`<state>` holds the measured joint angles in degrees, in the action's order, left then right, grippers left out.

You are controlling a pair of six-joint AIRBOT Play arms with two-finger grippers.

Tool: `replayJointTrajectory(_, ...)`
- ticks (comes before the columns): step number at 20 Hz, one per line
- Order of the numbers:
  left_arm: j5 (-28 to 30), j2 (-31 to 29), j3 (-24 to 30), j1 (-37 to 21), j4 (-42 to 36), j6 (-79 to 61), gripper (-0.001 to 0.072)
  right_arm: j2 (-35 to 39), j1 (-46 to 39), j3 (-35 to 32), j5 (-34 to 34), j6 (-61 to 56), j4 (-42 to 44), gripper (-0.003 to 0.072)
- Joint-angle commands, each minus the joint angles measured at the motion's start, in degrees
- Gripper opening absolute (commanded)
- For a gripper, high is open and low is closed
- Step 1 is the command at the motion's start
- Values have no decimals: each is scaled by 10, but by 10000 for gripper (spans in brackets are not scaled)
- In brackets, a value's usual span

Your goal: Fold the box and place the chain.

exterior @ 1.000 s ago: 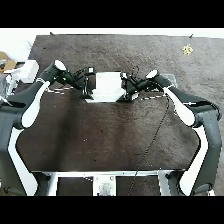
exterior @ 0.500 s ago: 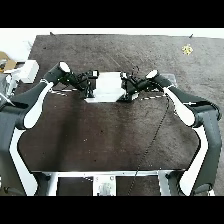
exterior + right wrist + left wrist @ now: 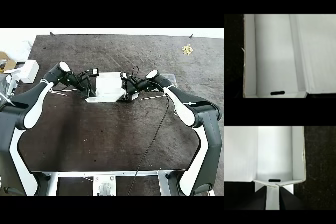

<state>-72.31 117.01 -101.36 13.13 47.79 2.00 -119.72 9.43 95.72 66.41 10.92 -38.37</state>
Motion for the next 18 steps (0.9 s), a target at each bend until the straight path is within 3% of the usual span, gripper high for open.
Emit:
replayJointTrajectory(1,-1,0,0,7,-17,10,162,0,0,0,0,0,0,507)
replayJointTrajectory(11,28,1,0,33,-18,10,163,0,0,0,0,0,0,507)
replayJointTrajectory(12,28,1,0,33,-11,10,190,0,0,0,0,0,0,507)
replayJointTrajectory(14,29,1,0,32,-5,10,402,0,0,0,0,0,0,507)
replayJointTrajectory(16,29,1,0,32,-1,10,690,0,0,0,0,0,0,507)
replayJointTrajectory(18,29,1,0,33,-1,10,719,0,0,0,0,0,0,507)
